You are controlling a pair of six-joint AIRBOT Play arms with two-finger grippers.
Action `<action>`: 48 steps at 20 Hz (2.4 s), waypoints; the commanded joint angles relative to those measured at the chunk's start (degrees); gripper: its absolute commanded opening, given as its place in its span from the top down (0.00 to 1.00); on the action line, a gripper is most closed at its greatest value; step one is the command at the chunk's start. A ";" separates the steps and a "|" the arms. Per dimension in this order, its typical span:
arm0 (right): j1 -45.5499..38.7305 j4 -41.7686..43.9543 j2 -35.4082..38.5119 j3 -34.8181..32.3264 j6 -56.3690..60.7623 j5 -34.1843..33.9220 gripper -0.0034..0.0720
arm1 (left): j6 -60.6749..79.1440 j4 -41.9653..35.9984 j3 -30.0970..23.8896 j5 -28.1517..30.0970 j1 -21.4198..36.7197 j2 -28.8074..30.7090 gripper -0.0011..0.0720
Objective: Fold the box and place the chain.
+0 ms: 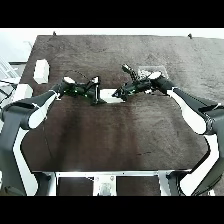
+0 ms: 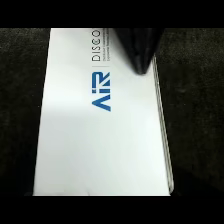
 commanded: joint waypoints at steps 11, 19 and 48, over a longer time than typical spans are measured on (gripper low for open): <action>-7.63 5.57 42.38 -22.64 2.08 -10.43 0.94 | 0.00 -0.02 0.00 0.11 0.02 -0.02 0.34; -11.15 5.62 59.21 -50.16 0.13 -23.65 0.94 | -0.02 -1.97 0.00 -0.42 0.02 -0.02 0.34; -11.08 7.78 59.95 -52.76 0.63 -23.65 0.94 | -45.51 -3.23 -22.08 64.63 13.90 21.40 0.96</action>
